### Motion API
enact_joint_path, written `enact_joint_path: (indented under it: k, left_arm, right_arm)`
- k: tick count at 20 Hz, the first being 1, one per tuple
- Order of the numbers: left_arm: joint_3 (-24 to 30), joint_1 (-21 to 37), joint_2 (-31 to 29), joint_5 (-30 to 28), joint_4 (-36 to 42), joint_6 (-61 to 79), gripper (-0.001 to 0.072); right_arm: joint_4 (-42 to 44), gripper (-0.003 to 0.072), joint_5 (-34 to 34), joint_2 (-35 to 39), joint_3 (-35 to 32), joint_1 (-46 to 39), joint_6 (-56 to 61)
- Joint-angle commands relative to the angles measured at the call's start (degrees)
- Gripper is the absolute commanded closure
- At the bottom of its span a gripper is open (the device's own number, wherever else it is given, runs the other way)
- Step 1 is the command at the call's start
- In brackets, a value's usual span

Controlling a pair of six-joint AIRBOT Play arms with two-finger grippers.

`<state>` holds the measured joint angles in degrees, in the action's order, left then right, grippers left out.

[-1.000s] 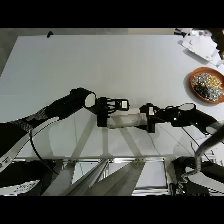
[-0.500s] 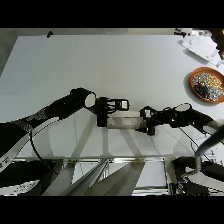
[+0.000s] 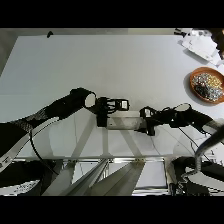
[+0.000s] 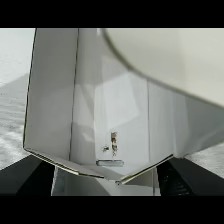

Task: Fold the box and place the chain.

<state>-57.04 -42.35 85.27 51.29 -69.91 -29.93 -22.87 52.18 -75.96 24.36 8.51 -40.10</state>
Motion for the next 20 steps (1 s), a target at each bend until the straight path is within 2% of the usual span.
enact_joint_path:
  k: [1,7,9,14,15,16,17,20]
  left_arm:
    - [0.0,0.0,0.0,0.0,0.0,0.1,0.0697]
    - [0.0,0.0,0.0,0.0,0.0,0.1,0.0697]
    - [0.0,0.0,0.0,0.0,0.0,0.1,0.0697]
    - [0.0,0.0,0.0,0.0,0.0,0.1,0.0697]
    - [0.0,0.0,0.0,0.0,0.0,0.1,0.0697]
    - [0.0,0.0,0.0,0.0,0.0,0.1,0.0697]
    - [0.0,0.0,0.0,0.0,0.0,0.1,0.0697]
    - [0.0,0.0,0.0,0.0,0.0,0.1,0.0697]
  right_arm:
    - [2.0,0.0027,0.3,0.0,0.0,0.1,-0.3]
    - [3.8,0.0049,0.3,0.0,0.5,1.5,-0.2]
    - [3.7,0.0157,0.3,0.0,0.5,1.5,-0.2]
    - [2.4,0.0165,-2.0,-0.5,0.5,1.5,0.7]
    - [2.4,0.0180,-2.0,-0.5,0.5,1.5,0.7]
    - [2.4,0.0251,-2.0,-0.5,0.5,1.5,0.7]
    - [2.4,0.0272,-2.0,-0.5,0.5,1.5,0.7]
    - [2.3,0.0272,-2.0,-0.5,0.5,1.5,0.7]
